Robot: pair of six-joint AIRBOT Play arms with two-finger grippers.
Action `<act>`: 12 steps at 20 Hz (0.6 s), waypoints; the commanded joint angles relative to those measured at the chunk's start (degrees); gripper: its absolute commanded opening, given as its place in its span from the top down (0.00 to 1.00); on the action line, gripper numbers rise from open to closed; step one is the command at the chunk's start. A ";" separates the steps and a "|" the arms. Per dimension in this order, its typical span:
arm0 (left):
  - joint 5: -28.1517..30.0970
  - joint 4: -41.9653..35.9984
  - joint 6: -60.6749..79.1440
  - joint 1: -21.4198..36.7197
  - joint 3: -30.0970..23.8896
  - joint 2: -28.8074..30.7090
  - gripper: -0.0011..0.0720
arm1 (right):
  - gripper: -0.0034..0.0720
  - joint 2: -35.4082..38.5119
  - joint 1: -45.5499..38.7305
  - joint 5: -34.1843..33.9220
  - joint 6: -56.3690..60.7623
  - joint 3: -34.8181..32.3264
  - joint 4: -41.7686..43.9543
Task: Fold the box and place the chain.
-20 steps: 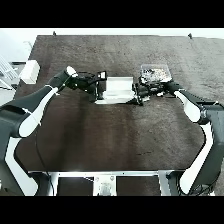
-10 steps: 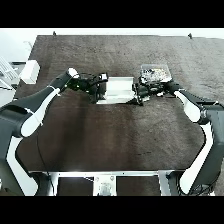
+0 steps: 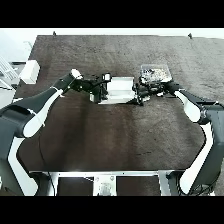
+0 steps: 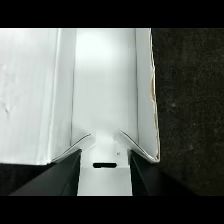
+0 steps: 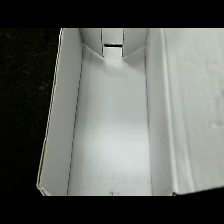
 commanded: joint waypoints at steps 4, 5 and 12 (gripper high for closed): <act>0.96 -4.26 2.23 -0.50 -0.09 -0.42 0.37 | 0.18 -0.02 0.04 0.02 0.02 0.00 0.09; 0.92 -4.44 2.75 -0.50 -0.09 -0.42 0.19 | 0.18 -0.02 0.04 0.00 0.02 0.00 0.09; -0.55 -3.72 2.67 -0.50 -0.09 -0.42 0.21 | 0.18 -0.02 0.04 0.02 0.04 0.00 0.09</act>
